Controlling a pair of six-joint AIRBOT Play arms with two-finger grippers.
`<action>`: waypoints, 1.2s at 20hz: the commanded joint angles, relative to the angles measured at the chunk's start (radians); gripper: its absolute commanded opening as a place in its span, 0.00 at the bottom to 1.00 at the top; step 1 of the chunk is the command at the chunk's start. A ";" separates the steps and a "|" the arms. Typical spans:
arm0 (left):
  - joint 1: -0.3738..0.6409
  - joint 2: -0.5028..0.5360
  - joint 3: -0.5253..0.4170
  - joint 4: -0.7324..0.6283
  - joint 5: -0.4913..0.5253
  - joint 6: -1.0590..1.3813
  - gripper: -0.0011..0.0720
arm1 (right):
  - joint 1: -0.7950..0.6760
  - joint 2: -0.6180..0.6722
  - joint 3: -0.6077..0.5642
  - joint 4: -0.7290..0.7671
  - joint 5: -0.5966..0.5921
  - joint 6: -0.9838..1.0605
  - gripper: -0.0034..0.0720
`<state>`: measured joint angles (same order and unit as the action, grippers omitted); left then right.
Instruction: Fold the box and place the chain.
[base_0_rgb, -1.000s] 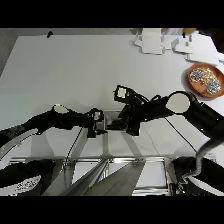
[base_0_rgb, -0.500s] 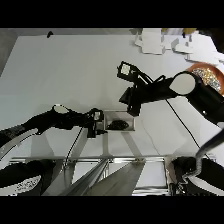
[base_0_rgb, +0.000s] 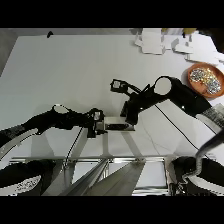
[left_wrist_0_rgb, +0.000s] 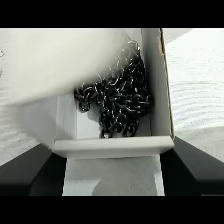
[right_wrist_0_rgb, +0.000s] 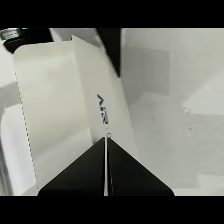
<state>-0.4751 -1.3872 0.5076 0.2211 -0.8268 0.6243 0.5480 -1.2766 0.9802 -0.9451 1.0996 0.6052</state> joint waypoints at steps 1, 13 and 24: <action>0.000 0.000 0.001 0.000 0.000 0.000 0.37 | 0.044 0.024 -0.024 -0.002 0.004 -0.004 0.12; 0.000 0.000 0.001 0.000 0.000 0.000 0.37 | 0.143 0.063 -0.100 -0.118 -0.107 -0.051 0.42; 0.000 0.000 0.001 0.000 0.001 0.000 0.37 | 0.216 0.112 -0.126 -0.162 -0.192 -0.113 0.50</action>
<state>-0.4751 -1.3872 0.5076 0.2211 -0.8268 0.6239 0.7502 -1.1877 0.8680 -1.1007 0.9428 0.5220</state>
